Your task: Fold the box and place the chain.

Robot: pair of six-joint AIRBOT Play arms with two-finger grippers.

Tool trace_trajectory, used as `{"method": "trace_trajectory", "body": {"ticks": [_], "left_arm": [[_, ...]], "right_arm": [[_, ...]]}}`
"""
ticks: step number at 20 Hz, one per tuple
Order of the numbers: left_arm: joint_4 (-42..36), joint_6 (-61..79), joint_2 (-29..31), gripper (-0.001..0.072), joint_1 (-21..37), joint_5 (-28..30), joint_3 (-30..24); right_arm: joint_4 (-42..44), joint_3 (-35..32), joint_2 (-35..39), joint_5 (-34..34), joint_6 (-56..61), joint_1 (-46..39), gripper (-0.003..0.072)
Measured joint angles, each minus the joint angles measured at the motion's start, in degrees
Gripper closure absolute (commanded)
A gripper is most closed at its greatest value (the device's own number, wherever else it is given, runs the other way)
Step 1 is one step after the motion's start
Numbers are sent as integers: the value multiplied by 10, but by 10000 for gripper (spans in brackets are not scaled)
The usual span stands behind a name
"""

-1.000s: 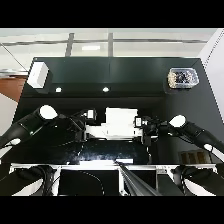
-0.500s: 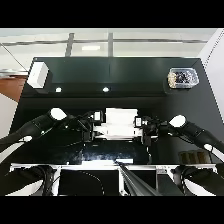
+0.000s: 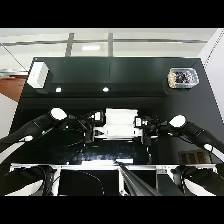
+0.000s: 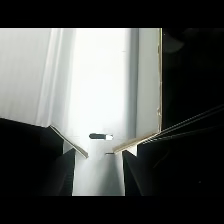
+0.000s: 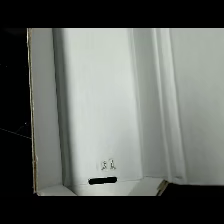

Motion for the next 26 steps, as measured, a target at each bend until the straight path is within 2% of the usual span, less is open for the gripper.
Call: {"method": "trace_trajectory", "body": {"ticks": [3,4,5,18,26], "left_arm": [[-1,1,0,369,0,-4,1],[-5,1,0,415,0,-3,2],[-11,1,0,497,0,-2,2],[-64,0,-9,495,-32,34,3],[-71,0,-14,495,-45,46,5]], "right_arm": [[0,0,0,0,0,0,207],[0,0,0,0,0,0,207],[0,0,0,0,0,0,207],[-1,0,0,-1,1,0,207],[0,0,0,0,0,0,207]]}}
